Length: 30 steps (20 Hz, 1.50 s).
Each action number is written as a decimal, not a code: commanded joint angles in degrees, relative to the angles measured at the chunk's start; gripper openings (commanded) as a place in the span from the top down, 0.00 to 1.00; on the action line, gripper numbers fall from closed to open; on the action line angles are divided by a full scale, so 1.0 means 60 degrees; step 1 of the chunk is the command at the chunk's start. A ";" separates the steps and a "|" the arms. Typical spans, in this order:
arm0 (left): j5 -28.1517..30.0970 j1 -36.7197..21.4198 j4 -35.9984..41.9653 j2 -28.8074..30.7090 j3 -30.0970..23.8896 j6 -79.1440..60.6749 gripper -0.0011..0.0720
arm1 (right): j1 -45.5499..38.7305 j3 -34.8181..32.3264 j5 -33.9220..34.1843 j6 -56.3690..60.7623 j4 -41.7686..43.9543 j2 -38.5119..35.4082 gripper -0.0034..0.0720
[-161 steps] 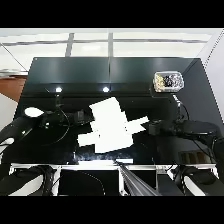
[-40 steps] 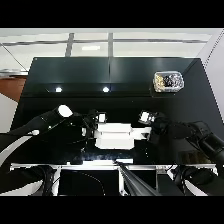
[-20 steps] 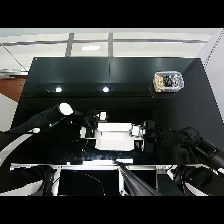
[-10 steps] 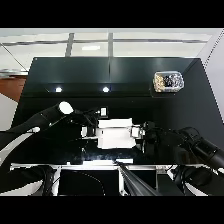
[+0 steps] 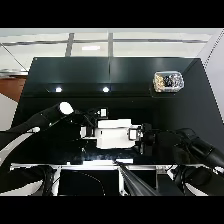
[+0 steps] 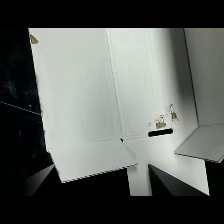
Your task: Fold the box and place the chain.
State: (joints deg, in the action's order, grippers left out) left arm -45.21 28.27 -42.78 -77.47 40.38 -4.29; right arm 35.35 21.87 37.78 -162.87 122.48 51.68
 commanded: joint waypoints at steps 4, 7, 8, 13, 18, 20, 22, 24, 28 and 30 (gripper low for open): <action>-0.0007 0.0007 -0.0040 -0.0004 0.0007 0.0007 0.94 | 0.0765 -0.0007 -0.0838 -0.0262 0.0062 0.0444 0.03; -0.0004 0.0007 -0.0036 -0.0015 0.0007 0.0007 0.94 | 0.1082 -0.0007 -0.1319 -0.0251 0.0091 0.0488 0.03; -0.0007 0.0007 -0.0040 -0.0044 0.0007 0.0007 0.94 | 0.1104 -0.0007 -0.1464 -0.0153 0.0109 0.0488 0.03; -0.0087 0.0029 -0.0036 -0.0138 0.0011 0.0007 0.94 | 0.1089 0.0386 -0.1865 0.0841 0.0066 0.0477 0.03; -0.0091 0.0040 -0.0036 -0.0102 0.0015 -0.0044 0.94 | 0.0652 0.1155 -0.0539 0.2182 -0.0484 0.0455 0.03; -0.0087 0.0091 -0.0047 -0.0073 0.0015 -0.0251 0.94 | 0.0324 0.1388 -0.0171 0.2437 -0.0484 0.0397 0.03; -0.0044 0.0168 -0.0047 -0.0066 0.0015 -0.0321 0.94 | -0.0051 0.1472 -0.0189 0.2648 -0.0466 0.0375 0.03; -0.0055 0.0197 -0.0044 -0.0066 0.0015 -0.0317 0.94 | -0.0211 0.1472 -0.0277 0.2630 -0.0455 0.0379 0.03; -0.0040 0.0226 -0.0044 -0.0066 0.0015 -0.0317 0.94 | -0.0200 0.1472 -0.0809 0.2543 -0.0415 0.0379 0.03; -0.0040 0.0226 -0.0044 -0.0066 0.0015 -0.0317 0.94 | -0.0200 0.1472 -0.0940 0.2514 -0.0342 0.0419 0.03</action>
